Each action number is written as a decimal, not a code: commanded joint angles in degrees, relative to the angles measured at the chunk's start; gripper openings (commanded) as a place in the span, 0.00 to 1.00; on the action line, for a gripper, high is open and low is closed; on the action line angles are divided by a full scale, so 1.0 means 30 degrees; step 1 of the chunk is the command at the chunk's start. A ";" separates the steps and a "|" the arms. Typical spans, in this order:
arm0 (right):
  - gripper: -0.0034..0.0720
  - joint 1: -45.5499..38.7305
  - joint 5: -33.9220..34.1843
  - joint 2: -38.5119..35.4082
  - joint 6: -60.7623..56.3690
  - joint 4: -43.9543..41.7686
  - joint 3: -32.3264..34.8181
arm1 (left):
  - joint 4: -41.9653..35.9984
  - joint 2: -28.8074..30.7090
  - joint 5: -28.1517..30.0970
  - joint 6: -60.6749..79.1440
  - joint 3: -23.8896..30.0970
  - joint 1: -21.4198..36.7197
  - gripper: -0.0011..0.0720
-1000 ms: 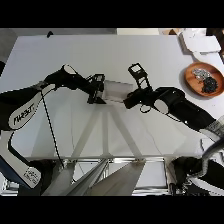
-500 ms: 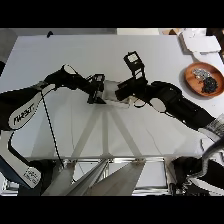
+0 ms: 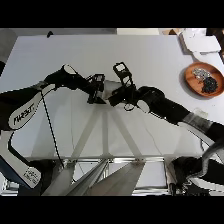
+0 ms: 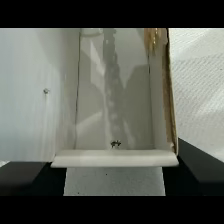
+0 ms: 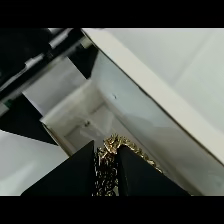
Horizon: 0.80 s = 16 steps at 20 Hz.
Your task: Fold the box and place the chain.
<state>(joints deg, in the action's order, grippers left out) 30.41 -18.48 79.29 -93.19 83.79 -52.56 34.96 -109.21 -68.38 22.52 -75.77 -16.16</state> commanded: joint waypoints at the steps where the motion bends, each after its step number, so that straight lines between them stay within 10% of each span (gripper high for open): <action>1: 0.05 -0.0153 0.0029 0.1246 0.0007 0.0036 -0.0022 | 0.0007 0.0000 0.0000 0.0000 0.0000 0.0000 0.49; 4: 0.08 -0.0699 0.0087 0.1209 -0.0007 -0.0007 -0.0022 | 0.0007 0.0000 0.0000 0.0000 0.0000 0.0000 0.49; 7: 0.37 -0.1137 -0.0299 0.0969 0.0000 -0.0066 -0.0066 | 0.0000 0.0000 0.0000 0.0000 0.0000 0.0000 0.49; 16: 0.51 -0.1137 -0.5821 -0.3665 0.3956 0.1770 -0.0066 | 0.0000 0.0000 -0.0007 0.0000 0.0000 0.0000 0.49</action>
<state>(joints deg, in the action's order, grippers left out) 27.07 -27.18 73.17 -86.89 85.32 -52.73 34.96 -109.21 -68.38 22.52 -75.77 -16.14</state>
